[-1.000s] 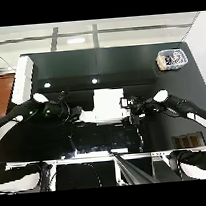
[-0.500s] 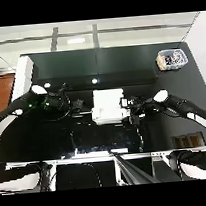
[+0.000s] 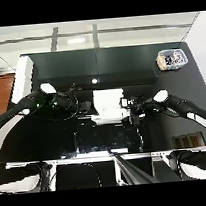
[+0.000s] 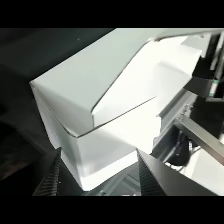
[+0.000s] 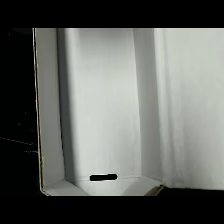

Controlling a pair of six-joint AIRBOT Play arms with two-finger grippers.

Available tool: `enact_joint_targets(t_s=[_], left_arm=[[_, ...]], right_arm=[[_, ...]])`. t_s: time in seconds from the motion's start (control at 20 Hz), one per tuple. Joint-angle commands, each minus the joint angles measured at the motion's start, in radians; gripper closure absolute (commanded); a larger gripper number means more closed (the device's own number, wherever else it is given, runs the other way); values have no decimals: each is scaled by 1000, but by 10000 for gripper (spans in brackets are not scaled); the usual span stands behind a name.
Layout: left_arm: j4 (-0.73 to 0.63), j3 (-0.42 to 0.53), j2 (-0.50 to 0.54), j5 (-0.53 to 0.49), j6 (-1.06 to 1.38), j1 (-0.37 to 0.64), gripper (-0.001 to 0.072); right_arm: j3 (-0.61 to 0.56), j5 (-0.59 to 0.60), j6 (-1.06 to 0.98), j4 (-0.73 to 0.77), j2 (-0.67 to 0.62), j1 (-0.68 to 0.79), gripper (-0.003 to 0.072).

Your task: Fold the box and place the chain.

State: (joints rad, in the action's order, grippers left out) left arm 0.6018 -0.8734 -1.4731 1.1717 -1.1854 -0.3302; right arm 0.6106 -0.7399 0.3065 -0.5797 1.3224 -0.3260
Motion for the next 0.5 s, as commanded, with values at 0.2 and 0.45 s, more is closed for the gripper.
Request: enact_joint_targets(t_s=[0.2, 0.45], left_arm=[[271, -150, -1, -33, -294, -126, 175], [367, -177, -1, -88, -462, -203, 175]], right_arm=[[0, 0, 0, 0, 1, -1, 212], [0, 0, 0, 0, 1, -1, 212]])
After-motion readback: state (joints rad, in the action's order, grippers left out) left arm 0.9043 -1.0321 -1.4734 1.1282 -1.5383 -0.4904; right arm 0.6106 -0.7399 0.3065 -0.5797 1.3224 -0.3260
